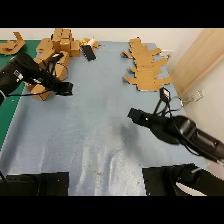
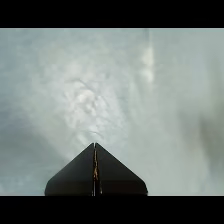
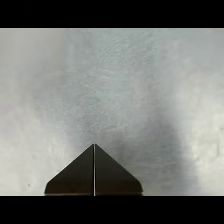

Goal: Fold the box.

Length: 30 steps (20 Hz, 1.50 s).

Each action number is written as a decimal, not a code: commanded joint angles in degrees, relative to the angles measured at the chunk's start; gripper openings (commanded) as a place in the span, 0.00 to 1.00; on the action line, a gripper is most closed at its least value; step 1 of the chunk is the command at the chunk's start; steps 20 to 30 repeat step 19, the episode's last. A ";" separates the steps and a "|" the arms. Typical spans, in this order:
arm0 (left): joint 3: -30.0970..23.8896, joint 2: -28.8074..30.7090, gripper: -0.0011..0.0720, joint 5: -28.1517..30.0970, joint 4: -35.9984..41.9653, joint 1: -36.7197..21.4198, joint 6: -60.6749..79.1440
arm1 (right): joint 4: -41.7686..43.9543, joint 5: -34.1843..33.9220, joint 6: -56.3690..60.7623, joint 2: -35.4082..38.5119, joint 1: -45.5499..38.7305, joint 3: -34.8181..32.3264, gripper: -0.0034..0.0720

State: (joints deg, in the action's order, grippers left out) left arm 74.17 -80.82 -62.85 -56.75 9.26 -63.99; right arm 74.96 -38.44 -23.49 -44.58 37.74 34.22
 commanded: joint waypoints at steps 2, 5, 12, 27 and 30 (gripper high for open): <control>0.04 0.04 0.03 -2.58 -2.84 7.69 -6.45 | 28.33 -16.33 -42.64 -17.29 -12.02 17.18 0.05; 0.04 0.04 0.03 -3.30 -2.89 11.13 -9.79 | 27.26 -24.00 -48.81 -25.33 -13.03 24.39 0.05; 0.04 0.04 0.03 -3.98 -2.86 12.46 -11.93 | 27.89 -31.19 -52.50 -29.33 -13.00 27.50 0.05; 0.04 0.04 0.03 -3.96 -2.84 12.52 -11.91 | 27.89 -32.76 -52.50 -29.33 -13.00 27.50 0.05; 0.04 0.04 0.03 -3.96 -2.84 12.52 -11.91 | 27.89 -32.76 -52.50 -29.33 -13.00 27.50 0.05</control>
